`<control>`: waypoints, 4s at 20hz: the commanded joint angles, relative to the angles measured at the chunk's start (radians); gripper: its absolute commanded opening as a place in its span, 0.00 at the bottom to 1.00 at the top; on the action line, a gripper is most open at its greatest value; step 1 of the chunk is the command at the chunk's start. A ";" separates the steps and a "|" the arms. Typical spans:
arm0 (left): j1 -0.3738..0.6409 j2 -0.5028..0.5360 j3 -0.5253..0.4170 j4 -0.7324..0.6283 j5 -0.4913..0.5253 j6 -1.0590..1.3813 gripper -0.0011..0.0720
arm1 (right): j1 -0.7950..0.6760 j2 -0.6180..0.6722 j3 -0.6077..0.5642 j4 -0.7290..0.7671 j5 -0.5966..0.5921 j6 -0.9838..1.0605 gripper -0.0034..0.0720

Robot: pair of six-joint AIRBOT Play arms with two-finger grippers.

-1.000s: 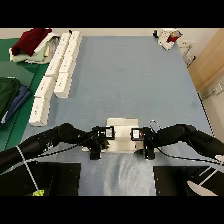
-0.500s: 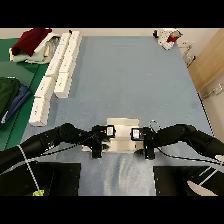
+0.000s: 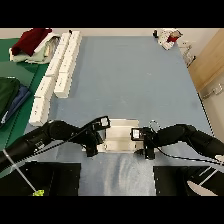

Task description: Fold the box.

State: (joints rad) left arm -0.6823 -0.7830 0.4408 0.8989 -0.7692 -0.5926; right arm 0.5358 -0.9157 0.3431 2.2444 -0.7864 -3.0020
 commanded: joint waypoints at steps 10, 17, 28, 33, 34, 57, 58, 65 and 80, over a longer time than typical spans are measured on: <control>0.667 0.190 0.020 0.213 -0.447 -0.787 0.03 | 0.000 0.001 0.000 0.000 0.000 0.000 0.72; 0.617 0.103 -0.173 -0.057 -0.320 -0.701 0.03 | 0.000 0.001 0.000 0.000 0.000 0.000 0.72; 0.331 0.102 -0.242 -0.276 -0.077 -0.645 0.03 | 0.000 0.001 0.000 0.000 0.000 0.000 0.72; 0.308 0.103 -0.241 -0.386 -0.064 -0.584 0.03 | 0.000 0.001 0.000 0.000 0.000 0.000 0.72; 0.308 0.103 -0.241 -0.425 -0.073 -0.549 0.04 | 0.000 0.001 0.000 0.000 0.000 0.000 0.72; 0.307 0.103 -0.212 -0.508 -0.137 -0.481 0.41 | 0.000 0.001 0.000 0.000 0.000 0.000 0.72; 0.307 0.103 -0.201 -0.494 -0.132 -0.526 0.41 | 0.000 0.001 0.000 0.000 0.000 0.000 0.72; 0.038 0.101 -0.080 -0.035 0.042 -1.109 0.41 | 0.000 0.001 0.000 0.000 0.000 0.000 0.72; -0.356 -0.133 0.183 0.453 -0.042 -1.845 0.41 | 0.000 0.001 0.000 -0.001 0.000 0.000 0.72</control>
State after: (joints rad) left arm -0.9882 -0.8616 0.5827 1.2800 -0.7586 -2.3211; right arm 0.5358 -0.9157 0.3431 2.2433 -0.7868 -3.0024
